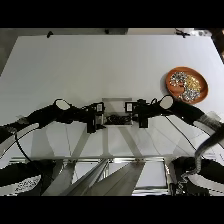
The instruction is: Fold the box and place the chain.
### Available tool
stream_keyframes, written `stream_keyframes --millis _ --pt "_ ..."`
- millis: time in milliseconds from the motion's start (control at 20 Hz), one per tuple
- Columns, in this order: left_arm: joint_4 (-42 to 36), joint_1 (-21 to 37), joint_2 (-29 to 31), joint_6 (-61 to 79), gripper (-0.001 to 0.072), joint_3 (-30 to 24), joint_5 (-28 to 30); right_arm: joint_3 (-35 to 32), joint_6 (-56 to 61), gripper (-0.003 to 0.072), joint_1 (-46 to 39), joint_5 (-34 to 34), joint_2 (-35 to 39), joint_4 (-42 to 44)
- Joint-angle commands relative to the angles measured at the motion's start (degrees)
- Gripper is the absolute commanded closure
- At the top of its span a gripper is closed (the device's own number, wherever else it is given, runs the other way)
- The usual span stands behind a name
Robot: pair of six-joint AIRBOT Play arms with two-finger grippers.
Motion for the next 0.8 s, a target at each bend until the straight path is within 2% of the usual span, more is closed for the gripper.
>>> stream_keyframes --millis 0,50,200,400,750 --pt "0.0 0.0 0.0 0.0 0.0323 0.0 0.0 0.0 0.2 0.065 0.1 0.2 -0.8 0.3" --pt "0.0 0.0 0.0 0.0 0.0323 0.0 0.0 0.0 0.3 0.0676 0.0 0.2 -0.8 0.2" --pt "0.0 0.0 0.0 0.0 0.0323 0.0 0.0 0.0 2.3 0.0677 0.0 -0.8 -0.7 -0.5" --pt "0.0 0.0 0.0 0.0 0.0323 0.0 0.0 0.0 14.6 0.0677 -0.1 -1.3 0.4 -6.1" --pt "0.0 0.0 0.0 0.0 0.0323 0.0 0.0 0.0 39.1 0.0678 0.0 -0.8 13.0 -16.8"
